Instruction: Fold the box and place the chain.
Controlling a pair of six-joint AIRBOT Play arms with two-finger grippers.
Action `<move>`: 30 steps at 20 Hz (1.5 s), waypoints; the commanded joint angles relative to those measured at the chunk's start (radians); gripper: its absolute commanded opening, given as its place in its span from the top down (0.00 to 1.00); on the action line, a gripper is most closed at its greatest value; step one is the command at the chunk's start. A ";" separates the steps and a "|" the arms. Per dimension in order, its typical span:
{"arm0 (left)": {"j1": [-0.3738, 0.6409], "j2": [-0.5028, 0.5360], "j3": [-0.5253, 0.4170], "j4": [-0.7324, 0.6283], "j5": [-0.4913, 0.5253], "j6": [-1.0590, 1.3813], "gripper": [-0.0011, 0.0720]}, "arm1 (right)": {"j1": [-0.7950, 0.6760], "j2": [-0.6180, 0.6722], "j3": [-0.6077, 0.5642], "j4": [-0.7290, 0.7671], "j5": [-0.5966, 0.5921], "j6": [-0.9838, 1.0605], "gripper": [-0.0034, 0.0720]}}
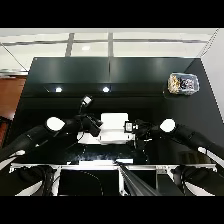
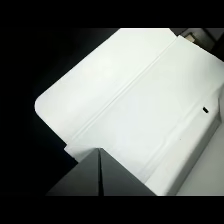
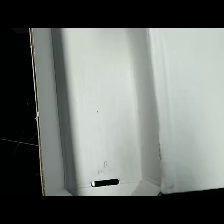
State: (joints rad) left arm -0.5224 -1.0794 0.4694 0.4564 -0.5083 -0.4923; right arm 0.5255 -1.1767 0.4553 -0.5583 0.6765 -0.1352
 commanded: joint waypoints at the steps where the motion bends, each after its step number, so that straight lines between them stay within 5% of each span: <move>1: 0.155 0.100 0.033 0.121 -0.266 0.002 0.95 | 0.000 0.000 -0.001 0.000 0.000 0.000 0.71; 7: 0.418 0.271 0.031 0.323 -0.770 0.010 0.94 | 0.000 0.000 0.000 0.000 0.000 0.000 0.71; 8: 0.409 0.269 0.028 0.353 -0.794 0.055 0.67 | 0.000 0.000 0.000 0.000 0.000 0.000 0.71; 9: 0.390 0.270 0.014 0.362 -0.785 0.122 0.00 | 0.000 0.000 0.000 0.000 0.000 0.000 0.71; 20: -0.016 0.119 -0.058 0.390 -0.154 0.347 0.04 | 0.000 0.000 0.000 0.000 0.000 0.000 0.71; 25: -0.025 0.075 -0.058 0.314 -0.158 0.338 0.05 | 0.000 0.000 0.000 0.000 0.000 0.000 0.71; 28: -0.025 0.074 -0.058 0.312 -0.190 0.339 0.17 | 0.000 0.000 -0.001 0.000 0.000 0.000 0.71; 30: -0.025 0.074 -0.058 0.309 -0.198 0.339 0.48 | 0.000 0.000 -0.001 0.000 0.000 0.000 0.71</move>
State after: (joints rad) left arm -0.5438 -1.0004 0.4118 0.7780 -0.6937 -0.1547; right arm 0.5255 -1.1767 0.4553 -0.5583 0.6762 -0.1356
